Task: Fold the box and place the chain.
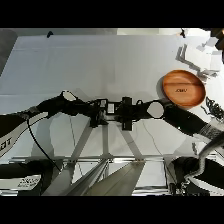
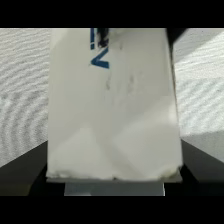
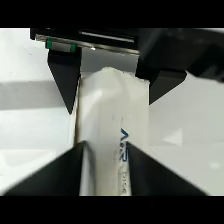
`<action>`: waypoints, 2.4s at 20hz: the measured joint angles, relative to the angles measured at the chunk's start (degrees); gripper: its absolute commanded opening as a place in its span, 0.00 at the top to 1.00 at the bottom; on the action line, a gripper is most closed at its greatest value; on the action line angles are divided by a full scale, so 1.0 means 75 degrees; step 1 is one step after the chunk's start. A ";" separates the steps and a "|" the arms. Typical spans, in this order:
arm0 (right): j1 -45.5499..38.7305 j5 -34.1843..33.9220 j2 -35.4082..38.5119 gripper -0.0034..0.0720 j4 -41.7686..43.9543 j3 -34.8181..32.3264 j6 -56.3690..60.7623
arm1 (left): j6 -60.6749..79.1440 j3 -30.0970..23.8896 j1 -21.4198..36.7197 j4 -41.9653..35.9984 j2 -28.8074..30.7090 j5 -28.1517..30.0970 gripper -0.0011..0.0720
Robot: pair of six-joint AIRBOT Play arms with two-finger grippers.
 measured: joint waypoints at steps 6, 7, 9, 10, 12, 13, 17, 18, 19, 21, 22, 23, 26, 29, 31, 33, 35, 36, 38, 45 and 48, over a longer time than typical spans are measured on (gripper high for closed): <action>0.0000 0.0044 0.0000 0.52 0.0143 -0.0122 0.0128 | -0.0003 0.0000 0.0000 0.0000 0.0000 0.0000 0.51; 0.0000 0.0041 -0.0003 0.58 0.0149 -0.0137 0.0143 | -0.0003 0.0000 0.0000 0.0000 0.0000 0.0000 0.51; 0.0000 -0.0017 0.0000 0.67 0.0169 -0.0157 0.0175 | -0.0003 0.0000 -0.0003 0.0000 0.0000 0.0000 0.51; 0.0003 -0.0052 0.0000 0.67 0.0166 -0.0163 0.0175 | -0.0003 0.0000 -0.0003 0.0000 0.0000 0.0003 0.51; 0.0006 -0.0192 0.0000 0.67 0.0166 -0.0178 0.0181 | -0.0020 0.0000 0.0000 -0.0006 0.0000 0.0000 0.51; 0.0012 -0.0271 0.0000 0.67 0.0166 -0.0178 0.0187 | -0.0032 0.0000 0.0000 -0.0017 0.0000 0.0000 0.51; 0.0012 -0.0781 0.0009 0.67 0.0140 -0.0175 0.0201 | 0.0006 0.0000 -0.0003 0.0000 0.0000 0.0003 0.51; 0.0050 -0.0743 0.0020 0.67 0.0117 -0.0181 0.0198 | 0.0017 0.0000 0.0000 0.0006 0.0000 0.0003 0.51; 0.0093 -0.0755 0.0038 0.67 0.0117 -0.0178 0.0198 | 0.0015 0.0000 -0.0003 0.0015 0.0000 0.0003 0.51; 0.0192 -0.0743 0.0061 0.67 0.0122 -0.0178 0.0204 | -0.0003 0.0000 -0.0003 0.0000 0.0000 0.0003 0.51; 0.0245 -0.0726 0.0070 0.67 0.0128 -0.0181 0.0198 | 0.0003 0.0000 -0.0003 0.0003 0.0000 0.0000 0.51; 0.0274 -0.0729 0.0073 0.67 0.0128 -0.0192 0.0198 | 0.0000 0.0000 -0.0003 0.0000 0.0000 0.0000 0.51; 0.0329 -0.0766 0.0079 0.75 0.0122 -0.0303 0.0198 | 0.0000 0.0000 -0.0003 0.0003 0.0000 0.0000 0.51; 0.0353 -0.0866 0.0085 0.63 0.0152 -0.0539 0.0195 | 0.0000 0.0000 -0.0003 0.0003 0.0000 0.0003 0.51; 0.0356 -0.0828 0.0085 0.39 0.0152 -0.0688 0.0195 | -0.0003 0.0000 -0.0003 0.0000 0.0000 0.0003 0.51; 0.0361 -0.0804 0.0087 0.38 0.0146 -0.0766 0.0187 | -0.0006 0.0000 -0.0003 0.0000 0.0000 0.0003 0.51; 0.0358 -0.0819 0.0111 0.38 0.0149 -0.0804 0.0189 | -0.0003 0.0000 -0.0003 0.0000 0.0000 0.0000 0.51; 0.0358 -0.0784 0.0157 0.38 0.0149 -0.0822 0.0195 | -0.0006 0.0000 -0.0003 0.0000 0.0000 0.0000 0.51; 0.0356 -0.0729 0.0312 0.38 0.0262 -0.0842 0.0204 | -0.0003 0.0000 -0.0003 0.0000 0.0000 0.0000 0.51; 0.0230 -0.0729 0.0953 0.94 0.0766 -0.0857 0.1571 | -0.0003 0.0000 -0.0003 0.0000 0.0000 0.0000 0.51; -0.0160 -0.0731 0.0918 0.94 0.1469 -0.0991 0.2908 | -0.0003 0.0000 -0.0003 0.0000 0.0000 0.0000 0.51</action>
